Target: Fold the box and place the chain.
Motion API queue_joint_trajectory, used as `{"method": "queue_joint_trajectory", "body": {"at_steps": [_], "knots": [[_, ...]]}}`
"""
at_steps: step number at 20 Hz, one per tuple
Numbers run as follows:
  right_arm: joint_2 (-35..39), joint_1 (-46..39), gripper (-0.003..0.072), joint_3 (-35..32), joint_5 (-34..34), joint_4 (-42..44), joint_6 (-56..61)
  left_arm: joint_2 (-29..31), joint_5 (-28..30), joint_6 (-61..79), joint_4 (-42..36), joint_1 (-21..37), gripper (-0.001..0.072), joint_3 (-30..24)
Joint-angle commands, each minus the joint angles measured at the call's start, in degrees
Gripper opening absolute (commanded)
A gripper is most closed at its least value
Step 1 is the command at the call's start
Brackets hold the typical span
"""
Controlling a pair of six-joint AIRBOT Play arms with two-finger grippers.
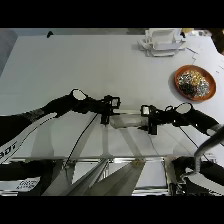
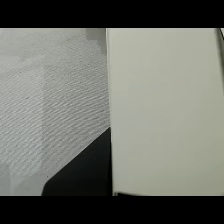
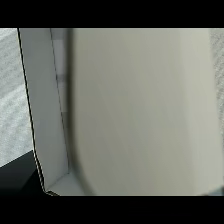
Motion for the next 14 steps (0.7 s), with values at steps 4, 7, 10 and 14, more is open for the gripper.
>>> {"method": "queue_joint_trajectory", "body": {"at_steps": [4,7,10,14], "knots": [[0.02,0.0,0.031,-0.04,0.04,0.02,0.02,0.83,-0.46,-3.91,0.09,-0.11,0.0283,0.0],[0.02,0.0,0.031,-0.04,0.04,0.02,0.0,3.41,-0.85,-4.26,0.35,-0.07,0.0519,0.0],[0.02,0.0,0.031,-0.04,0.04,0.02,0.02,7.1,-2.1,-6.8,5.27,-0.07,0.0548,0.0],[0.02,0.0,0.031,-0.04,0.02,0.02,0.0,11.76,-5.25,-21.66,21.29,-0.04,0.0586,0.0]]}}
